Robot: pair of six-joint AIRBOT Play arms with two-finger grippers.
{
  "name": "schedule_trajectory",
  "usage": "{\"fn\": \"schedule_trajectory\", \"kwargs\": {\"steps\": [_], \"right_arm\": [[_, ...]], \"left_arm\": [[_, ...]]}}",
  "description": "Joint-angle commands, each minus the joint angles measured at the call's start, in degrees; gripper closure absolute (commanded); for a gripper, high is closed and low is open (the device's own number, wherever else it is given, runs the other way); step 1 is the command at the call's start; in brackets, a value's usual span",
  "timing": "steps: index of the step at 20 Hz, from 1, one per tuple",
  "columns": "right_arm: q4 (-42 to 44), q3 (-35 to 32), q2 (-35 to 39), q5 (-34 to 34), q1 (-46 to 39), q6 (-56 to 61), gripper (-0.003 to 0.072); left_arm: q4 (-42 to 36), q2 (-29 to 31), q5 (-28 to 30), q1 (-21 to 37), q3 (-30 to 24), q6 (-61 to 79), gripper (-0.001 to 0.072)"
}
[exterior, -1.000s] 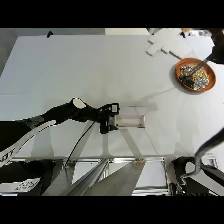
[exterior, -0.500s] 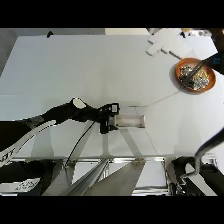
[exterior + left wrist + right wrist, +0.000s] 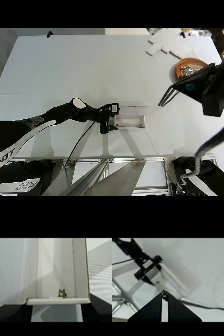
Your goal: Fold the box and place the chain.
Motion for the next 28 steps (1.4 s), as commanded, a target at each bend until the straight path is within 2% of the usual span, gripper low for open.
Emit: {"fn": "schedule_trajectory", "kwargs": {"steps": [1,10,13,16,24,26,28], "right_arm": [[0.07,-2.84,0.13,-2.54,5.88,0.11,0.0668],[-0.72,-21.57,-0.35,-18.03,11.13,-2.01,0.0668],[1.55,-28.98,-0.76,-26.99,11.13,-3.80,0.0671],[5.31,-34.05,-3.74,-29.44,11.13,-8.85,0.0671],[6.45,-36.17,-14.38,-29.03,13.70,-13.11,0.0665],[6.45,-36.17,-15.72,-29.75,15.30,-13.03,0.0619],[6.49,-36.17,-16.09,-31.36,15.76,-12.09,0.0618]], "left_arm": [[0.02,0.04,0.00,0.00,-0.02,0.02,0.0611],[0.02,0.04,0.00,0.02,-0.02,0.02,0.0611],[0.02,0.04,0.02,0.00,-0.02,0.02,0.0611],[0.02,0.04,0.02,0.00,-0.02,0.02,0.0611],[0.02,0.04,0.00,0.00,-0.02,0.02,0.0611],[0.02,0.04,0.02,0.00,-0.02,0.02,0.0611],[0.02,0.04,0.00,0.02,-0.02,0.02,0.0611]]}}
